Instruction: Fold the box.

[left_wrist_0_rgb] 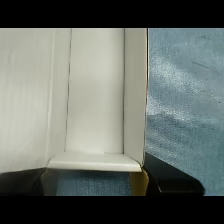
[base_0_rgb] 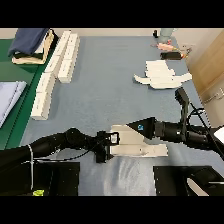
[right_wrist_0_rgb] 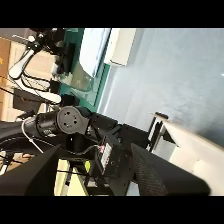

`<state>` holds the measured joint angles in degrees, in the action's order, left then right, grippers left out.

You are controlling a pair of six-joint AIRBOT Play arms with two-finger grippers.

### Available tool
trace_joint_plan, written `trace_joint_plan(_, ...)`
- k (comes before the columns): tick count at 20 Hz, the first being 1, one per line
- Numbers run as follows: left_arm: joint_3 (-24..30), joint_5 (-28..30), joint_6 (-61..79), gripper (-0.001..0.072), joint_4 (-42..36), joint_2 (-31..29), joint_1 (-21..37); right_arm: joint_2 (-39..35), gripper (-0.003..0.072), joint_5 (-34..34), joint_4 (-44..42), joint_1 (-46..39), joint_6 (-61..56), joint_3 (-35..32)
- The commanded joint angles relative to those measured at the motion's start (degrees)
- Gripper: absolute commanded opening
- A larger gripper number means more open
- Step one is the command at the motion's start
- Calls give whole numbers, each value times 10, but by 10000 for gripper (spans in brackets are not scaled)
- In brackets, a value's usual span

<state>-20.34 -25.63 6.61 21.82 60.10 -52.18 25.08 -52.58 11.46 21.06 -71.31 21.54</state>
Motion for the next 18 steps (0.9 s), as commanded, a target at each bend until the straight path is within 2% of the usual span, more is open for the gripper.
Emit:
trace_joint_plan(1, -1, 0, -2, 462, 0, -3, 1, 0, 720, 1, -14, 0, -12, 0)
trace_joint_plan(4, -1, -1, -5, 462, 11, -9, 1, 0, 720, 1, -14, 0, -13, 0)
trace_joint_plan(7, -1, -4, -73, 461, 57, -13, 1, 0, 714, 2, 11, 0, -23, 0)
trace_joint_plan(8, -1, -7, -93, 462, 75, -13, 1, 0, 711, 3, 35, 0, -43, 0)
trace_joint_plan(10, -1, -14, -97, 462, 85, -13, 1, 0, 647, 6, 100, 0, -88, 0)
trace_joint_plan(14, -1, -23, -97, 462, 85, -12, 1, 0, 640, 11, 200, 0, -166, 0)
trace_joint_plan(15, -1, -22, -97, 462, 85, -12, 1, 0, 580, 10, 203, 0, -166, 0)
trace_joint_plan(16, -1, -22, -96, 461, 85, -12, 1, 0, 413, 9, 203, 0, -166, 0)
trace_joint_plan(17, -1, -22, -96, 462, 85, -12, 1, 0, 159, 6, 207, 0, -166, 0)
trace_joint_plan(18, -1, -19, -94, 462, 85, -13, 1, 5, 88, 4, 215, 0, -166, 0)
